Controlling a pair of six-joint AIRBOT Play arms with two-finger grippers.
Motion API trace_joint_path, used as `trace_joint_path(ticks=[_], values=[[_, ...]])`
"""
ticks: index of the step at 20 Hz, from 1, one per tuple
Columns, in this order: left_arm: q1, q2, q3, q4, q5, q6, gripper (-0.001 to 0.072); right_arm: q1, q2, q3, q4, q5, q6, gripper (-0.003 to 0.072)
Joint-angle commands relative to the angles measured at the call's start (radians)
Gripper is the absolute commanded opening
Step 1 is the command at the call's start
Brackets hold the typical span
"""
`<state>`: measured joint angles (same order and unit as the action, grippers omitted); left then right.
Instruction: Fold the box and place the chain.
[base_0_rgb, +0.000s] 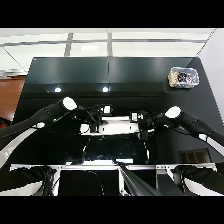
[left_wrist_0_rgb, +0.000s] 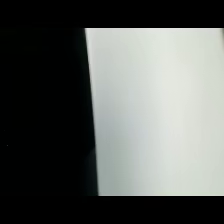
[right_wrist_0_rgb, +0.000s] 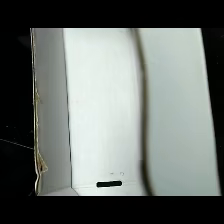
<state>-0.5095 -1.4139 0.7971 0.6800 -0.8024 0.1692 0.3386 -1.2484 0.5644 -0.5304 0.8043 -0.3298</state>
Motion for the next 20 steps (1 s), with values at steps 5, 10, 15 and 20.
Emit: trace_joint_path(ticks=[5, 10, 15, 20], values=[[0.000, 0.000, 0.001, 0.000, 0.018, 0.000, 0.0031, 0.001, -0.003, -0.009, -0.001, -0.017, -0.008, 0.0690], [0.000, 0.000, 0.001, 0.000, 0.017, 0.000, 0.0031, 0.008, -0.024, -0.007, -0.002, -0.040, -0.001, 0.0689], [0.000, 0.000, 0.001, 0.000, 0.018, 0.000, 0.0031, 0.026, -0.027, -0.007, -0.004, -0.095, 0.039, 0.0689], [0.000, 0.000, 0.001, 0.000, 0.017, 0.000, 0.0031, 0.040, -0.029, -0.006, -0.031, -0.100, 0.049, 0.0689]])
